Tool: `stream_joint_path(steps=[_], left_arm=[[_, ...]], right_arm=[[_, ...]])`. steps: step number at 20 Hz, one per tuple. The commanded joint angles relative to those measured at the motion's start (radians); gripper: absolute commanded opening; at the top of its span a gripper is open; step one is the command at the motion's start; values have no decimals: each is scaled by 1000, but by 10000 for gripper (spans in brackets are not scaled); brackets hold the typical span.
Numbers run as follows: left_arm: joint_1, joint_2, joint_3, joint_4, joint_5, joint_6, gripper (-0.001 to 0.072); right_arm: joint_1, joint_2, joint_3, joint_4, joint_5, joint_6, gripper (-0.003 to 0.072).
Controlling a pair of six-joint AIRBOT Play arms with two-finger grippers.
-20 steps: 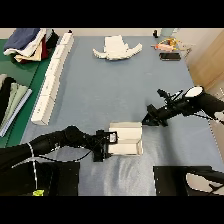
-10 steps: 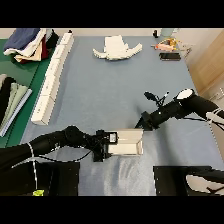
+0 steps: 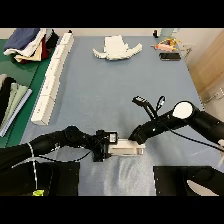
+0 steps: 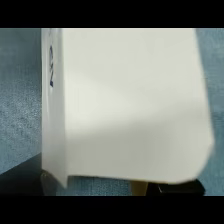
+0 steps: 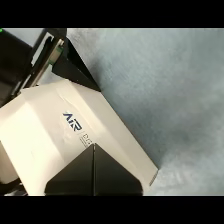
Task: Fold the box.
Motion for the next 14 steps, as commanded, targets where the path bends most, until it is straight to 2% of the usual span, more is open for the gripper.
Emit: stream_joint_path(steps=[1, 6, 9, 10, 12, 14], left_arm=[[0, 0, 1, 0, 0, 0, 497], [0, 0, 1, 0, 0, 0, 497], [0, 0, 1, 0, 0, 0, 497], [0, 0, 1, 0, 0, 0, 497], [0, 0, 1, 0, 0, 0, 497], [0, 0, 1, 0, 0, 0, 497]], right_arm=[[132, 83, -44, -123, -171, 23, 5], [294, 167, -117, -279, -344, 34, 6], [372, 193, -126, -380, -377, 34, 7], [385, 193, -126, -399, -377, 33, 42], [396, 193, -126, -403, -377, 13, 232], [396, 193, -125, -403, -371, -34, 389]])
